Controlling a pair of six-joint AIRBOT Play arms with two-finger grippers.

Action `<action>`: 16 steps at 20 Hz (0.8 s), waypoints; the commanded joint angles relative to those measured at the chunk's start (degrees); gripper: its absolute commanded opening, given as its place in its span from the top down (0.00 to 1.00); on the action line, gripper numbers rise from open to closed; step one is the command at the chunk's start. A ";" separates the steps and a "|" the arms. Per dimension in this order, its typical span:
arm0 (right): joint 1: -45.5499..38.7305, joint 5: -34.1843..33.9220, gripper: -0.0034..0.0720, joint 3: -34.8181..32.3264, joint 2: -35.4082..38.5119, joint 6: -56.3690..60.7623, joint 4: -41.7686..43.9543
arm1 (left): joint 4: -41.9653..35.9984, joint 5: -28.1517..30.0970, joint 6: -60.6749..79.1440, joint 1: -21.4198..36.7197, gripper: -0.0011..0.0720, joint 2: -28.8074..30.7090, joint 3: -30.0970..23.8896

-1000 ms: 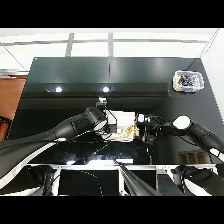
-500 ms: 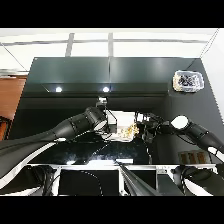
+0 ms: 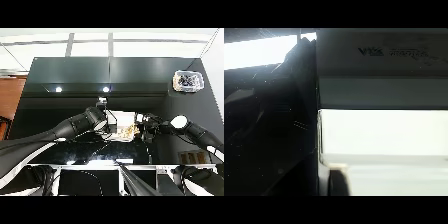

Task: Fold the box and place the chain.

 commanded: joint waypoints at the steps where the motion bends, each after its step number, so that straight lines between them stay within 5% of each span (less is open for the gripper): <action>1: 0.04 0.15 0.19 -0.02 -0.46 0.17 -0.17 | 0.02 0.02 0.00 -0.02 0.94 0.00 -0.02; 2: 0.04 0.20 0.32 -0.02 -0.46 0.22 -0.17 | 0.02 0.02 0.00 -0.02 0.94 0.00 -0.02; 3: 0.07 0.17 0.33 -0.02 -0.46 0.22 -0.17 | 0.02 0.02 0.00 -0.02 0.95 0.00 -0.02; 4: 0.04 0.20 0.52 -0.02 -0.46 0.24 -0.17 | 0.02 0.02 0.00 -0.02 0.94 0.00 -0.02; 5: 0.04 0.20 0.91 -0.02 -0.42 0.24 -0.20 | 0.02 0.00 0.00 -0.02 0.94 0.00 -0.02; 10: -0.07 0.15 0.94 0.17 1.20 6.47 -0.33 | 0.02 -0.02 0.00 -0.02 0.95 0.00 -0.02; 16: -4.90 4.31 0.94 1.31 12.09 24.15 -1.09 | 0.02 -0.02 0.00 -0.02 0.95 0.00 -0.02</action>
